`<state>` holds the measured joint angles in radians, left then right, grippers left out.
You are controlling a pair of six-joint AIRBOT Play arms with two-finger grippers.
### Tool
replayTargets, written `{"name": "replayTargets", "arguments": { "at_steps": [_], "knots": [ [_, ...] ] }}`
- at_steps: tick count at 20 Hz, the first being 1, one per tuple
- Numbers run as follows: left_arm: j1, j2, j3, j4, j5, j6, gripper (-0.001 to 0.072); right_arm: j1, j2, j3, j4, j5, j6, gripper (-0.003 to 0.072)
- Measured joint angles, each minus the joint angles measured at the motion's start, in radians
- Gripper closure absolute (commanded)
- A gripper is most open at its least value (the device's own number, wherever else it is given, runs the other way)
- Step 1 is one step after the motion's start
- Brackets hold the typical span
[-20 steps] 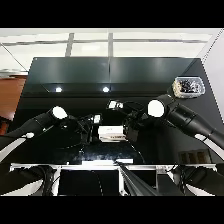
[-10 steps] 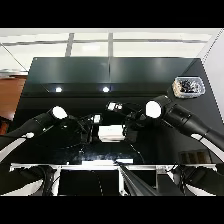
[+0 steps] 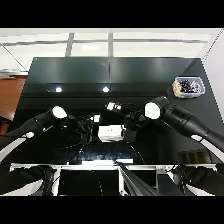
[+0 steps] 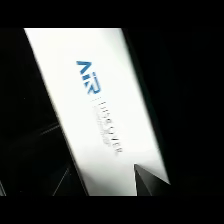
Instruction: Fold the box and place the chain.
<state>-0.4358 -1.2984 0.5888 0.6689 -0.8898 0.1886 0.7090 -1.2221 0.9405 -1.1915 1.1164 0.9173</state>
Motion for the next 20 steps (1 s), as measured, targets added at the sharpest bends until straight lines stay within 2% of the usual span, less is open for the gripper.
{"name": "replayTargets", "arguments": {
  "at_steps": [2, 3, 4, 5, 8, 12, 15, 20],
  "knots": [
    [0.0, -0.002, 0.0, 0.0, 0.0, 0.0, 0.0228, -0.013, 0.03, 0.005, 0.002, 0.008, 0.035, 0.0205],
    [0.0, -0.003, 0.0, 0.0, 0.0, -0.001, 0.0228, -0.028, 0.048, 0.006, 0.0, 0.014, 0.063, 0.0283],
    [0.0, -0.003, 0.0, 0.0, 0.0, -0.001, 0.0228, -0.048, 0.066, 0.007, -0.002, 0.024, 0.095, 0.0516],
    [0.0, -0.003, 0.0, 0.0, 0.0, -0.002, 0.0229, -0.077, 0.085, 0.007, 0.004, 0.041, 0.134, 0.0665],
    [0.0, -0.003, 0.0, 0.0, 0.0, -0.003, 0.0228, -0.183, 0.118, -0.031, 0.095, 0.079, 0.237, 0.0669],
    [0.0, -0.003, 0.0, 0.0, 0.0, -0.003, 0.0228, -0.269, 0.12, -0.151, 0.432, 0.042, 0.271, 0.0669],
    [0.0, -0.003, 0.0, 0.0, 0.001, -0.004, 0.0228, -0.276, 0.079, -0.201, 0.612, 0.015, 0.256, 0.0668],
    [0.0, -0.003, 0.0, 0.001, 0.002, -0.003, 0.0228, -0.272, -0.007, -0.227, 0.716, -0.017, 0.25, 0.0668]
  ]
}}
